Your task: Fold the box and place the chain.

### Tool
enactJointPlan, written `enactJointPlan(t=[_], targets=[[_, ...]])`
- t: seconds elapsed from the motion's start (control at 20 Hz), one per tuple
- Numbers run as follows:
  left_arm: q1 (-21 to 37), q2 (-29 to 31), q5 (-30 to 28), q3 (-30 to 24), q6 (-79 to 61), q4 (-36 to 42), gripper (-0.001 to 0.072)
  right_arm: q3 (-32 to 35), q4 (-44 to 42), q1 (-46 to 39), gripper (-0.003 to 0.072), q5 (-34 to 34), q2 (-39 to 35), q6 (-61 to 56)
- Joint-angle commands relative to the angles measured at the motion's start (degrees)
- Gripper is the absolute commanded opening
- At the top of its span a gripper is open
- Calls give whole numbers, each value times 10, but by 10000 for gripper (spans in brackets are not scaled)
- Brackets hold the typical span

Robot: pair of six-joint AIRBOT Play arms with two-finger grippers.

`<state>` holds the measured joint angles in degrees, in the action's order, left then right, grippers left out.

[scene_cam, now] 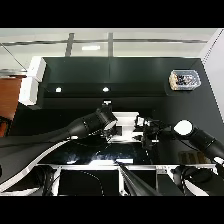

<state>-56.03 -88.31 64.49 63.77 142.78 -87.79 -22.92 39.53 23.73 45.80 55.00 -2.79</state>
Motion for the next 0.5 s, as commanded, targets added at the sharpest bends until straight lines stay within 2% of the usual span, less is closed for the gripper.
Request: enactJointPlan(t=[0.0,0.05,0.1,0.25,0.45], targets=[[0,0,1,1,-1,0,26,0,0,0,205,-5,0,0],[0,0,1,1,-1,0,26,0,1,0,116,-7,0,0],[0,0,1,1,-1,0,26,0,2,-1,58,-7,0,0],[0,0,1,1,-1,0,26,-8,61,-21,38,0,-15,-86],[0,0,1,1,-1,0,26,-61,208,-132,36,111,-72,-351]])
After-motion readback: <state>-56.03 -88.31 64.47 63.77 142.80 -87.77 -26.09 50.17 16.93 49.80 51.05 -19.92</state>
